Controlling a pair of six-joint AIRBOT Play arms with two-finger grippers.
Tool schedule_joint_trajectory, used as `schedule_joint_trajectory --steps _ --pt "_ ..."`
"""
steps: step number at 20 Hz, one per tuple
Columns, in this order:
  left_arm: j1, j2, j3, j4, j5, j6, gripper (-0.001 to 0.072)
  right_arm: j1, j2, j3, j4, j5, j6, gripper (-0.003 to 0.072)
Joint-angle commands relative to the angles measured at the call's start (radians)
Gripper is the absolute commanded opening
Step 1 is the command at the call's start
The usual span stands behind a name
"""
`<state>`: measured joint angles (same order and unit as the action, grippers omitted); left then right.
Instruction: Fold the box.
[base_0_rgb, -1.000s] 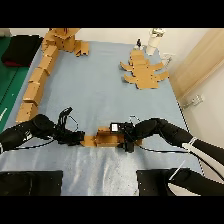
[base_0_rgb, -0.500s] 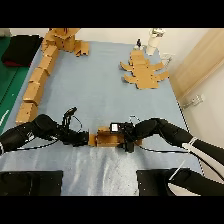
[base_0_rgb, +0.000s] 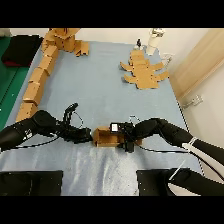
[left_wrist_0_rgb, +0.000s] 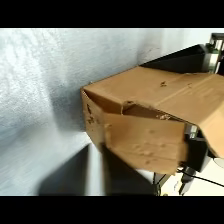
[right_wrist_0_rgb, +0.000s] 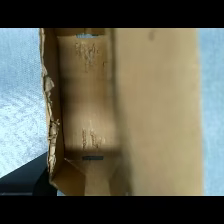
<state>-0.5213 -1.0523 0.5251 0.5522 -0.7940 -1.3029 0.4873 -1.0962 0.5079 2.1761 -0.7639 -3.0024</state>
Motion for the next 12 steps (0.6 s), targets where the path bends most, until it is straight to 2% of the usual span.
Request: schedule_joint_trajectory --steps 1,9,12 --pt "-0.001 0.001 0.018 0.001 -0.007 -0.014 0.0282 0.001 0.0 0.0 0.0 0.0 0.0 0.0503" --pt "-0.001 0.001 0.039 -0.014 -0.046 -0.031 0.0294 0.001 0.0 0.0 0.0 0.0 0.0 0.0503" --pt "-0.001 0.001 0.039 -0.018 -0.005 -0.024 0.0302 0.001 0.0 0.0 0.0 0.0 0.0 0.0503"
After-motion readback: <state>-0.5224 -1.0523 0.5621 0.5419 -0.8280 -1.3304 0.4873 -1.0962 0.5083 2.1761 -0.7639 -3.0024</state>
